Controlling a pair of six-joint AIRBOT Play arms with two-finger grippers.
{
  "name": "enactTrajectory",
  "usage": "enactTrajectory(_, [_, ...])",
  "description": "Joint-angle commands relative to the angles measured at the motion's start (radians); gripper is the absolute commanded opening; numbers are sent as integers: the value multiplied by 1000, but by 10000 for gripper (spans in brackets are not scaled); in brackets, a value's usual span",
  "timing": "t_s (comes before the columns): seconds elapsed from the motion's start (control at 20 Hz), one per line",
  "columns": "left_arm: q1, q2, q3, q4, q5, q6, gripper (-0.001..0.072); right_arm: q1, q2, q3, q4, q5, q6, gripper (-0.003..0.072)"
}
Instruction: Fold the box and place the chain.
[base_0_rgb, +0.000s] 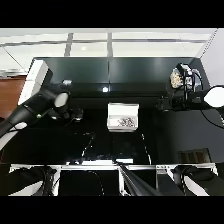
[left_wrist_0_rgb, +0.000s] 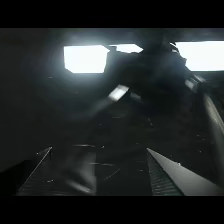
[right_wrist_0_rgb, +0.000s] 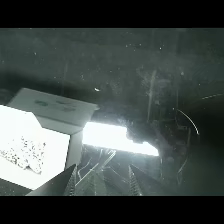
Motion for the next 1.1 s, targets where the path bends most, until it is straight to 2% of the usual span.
enactTrajectory(0.0, [208, -10, -127, -608, 228, 521, 678, -1, 1, 1, 1, 23, 2, 376])
enactTrajectory(0.1, [276, -54, -127, -892, 173, 1028, 678, -1, 0, 1, -2, 40, 2, 376])
enactTrajectory(0.15, [285, -71, -127, -962, 129, 1229, 678, -1, 1, 1, -2, 48, 1, 376])
enactTrajectory(0.3, [250, -95, -127, -967, 98, 1688, 714, -1, 1, 1, -2, 60, 2, 376])
enactTrajectory(0.45, [174, -103, -127, -966, 150, 2024, 716, -1, 0, 1, 0, 65, 2, 376])
enactTrajectory(0.6, [100, -138, -126, -967, 255, 2229, 716, -1, 0, 1, 2, 65, 7, 376])
enactTrajectory(0.75, [63, -177, -115, -978, 286, 2267, 716, 0, 0, 1, 2, 65, 8, 376])
enactTrajectory(0.85, [58, -193, -115, -1037, 314, 2267, 715, -1, 0, 1, 3, 64, 10, 376])
enactTrajectory(1.05, [57, -233, -114, -1070, 304, 2267, 715, 0, 0, 1, 18, 47, 22, 376])
